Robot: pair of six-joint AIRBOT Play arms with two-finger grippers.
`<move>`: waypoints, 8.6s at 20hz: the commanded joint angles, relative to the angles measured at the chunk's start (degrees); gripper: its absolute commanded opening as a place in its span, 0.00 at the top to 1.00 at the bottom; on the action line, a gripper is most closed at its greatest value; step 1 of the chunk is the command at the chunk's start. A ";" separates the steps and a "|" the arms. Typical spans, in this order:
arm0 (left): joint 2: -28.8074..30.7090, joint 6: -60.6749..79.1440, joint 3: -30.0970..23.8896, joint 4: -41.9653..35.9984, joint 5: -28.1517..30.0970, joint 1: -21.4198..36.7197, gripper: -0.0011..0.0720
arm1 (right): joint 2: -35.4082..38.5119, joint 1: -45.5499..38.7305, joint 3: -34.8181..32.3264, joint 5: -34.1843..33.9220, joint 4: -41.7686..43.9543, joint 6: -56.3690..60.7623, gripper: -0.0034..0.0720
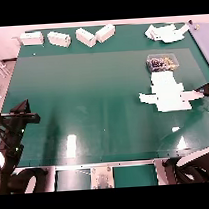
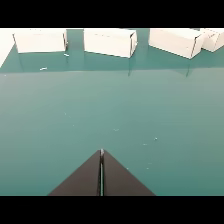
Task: Fold the box and place the chain.
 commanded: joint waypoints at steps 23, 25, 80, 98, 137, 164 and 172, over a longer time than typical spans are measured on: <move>0.04 0.00 0.07 0.00 0.04 0.02 0.96 | -3.87 4.96 -0.72 5.68 0.94 5.14 0.94; 0.04 0.00 0.07 0.00 0.04 0.02 0.96 | -1.81 6.25 -3.58 5.70 3.13 5.01 0.94; -14.16 -1.79 7.56 0.09 -17.31 0.02 0.21 | 19.10 47.32 -42.77 -34.58 23.61 -0.92 0.95; -75.60 -0.44 54.45 8.07 -45.44 0.02 0.21 | 18.91 48.59 -40.30 -34.58 23.54 0.59 0.94; -98.33 -11.93 79.76 20.35 -61.53 -0.52 0.21 | 24.83 50.82 -44.11 -40.02 23.61 -8.04 0.95; -102.25 -6.03 81.85 13.38 -65.88 -2.99 0.32 | 24.83 51.10 -44.11 -38.69 23.58 -8.04 0.95; -102.99 -3.28 81.99 10.19 -66.55 -2.99 0.44 | 24.83 51.10 -44.11 -38.40 23.61 -8.04 0.95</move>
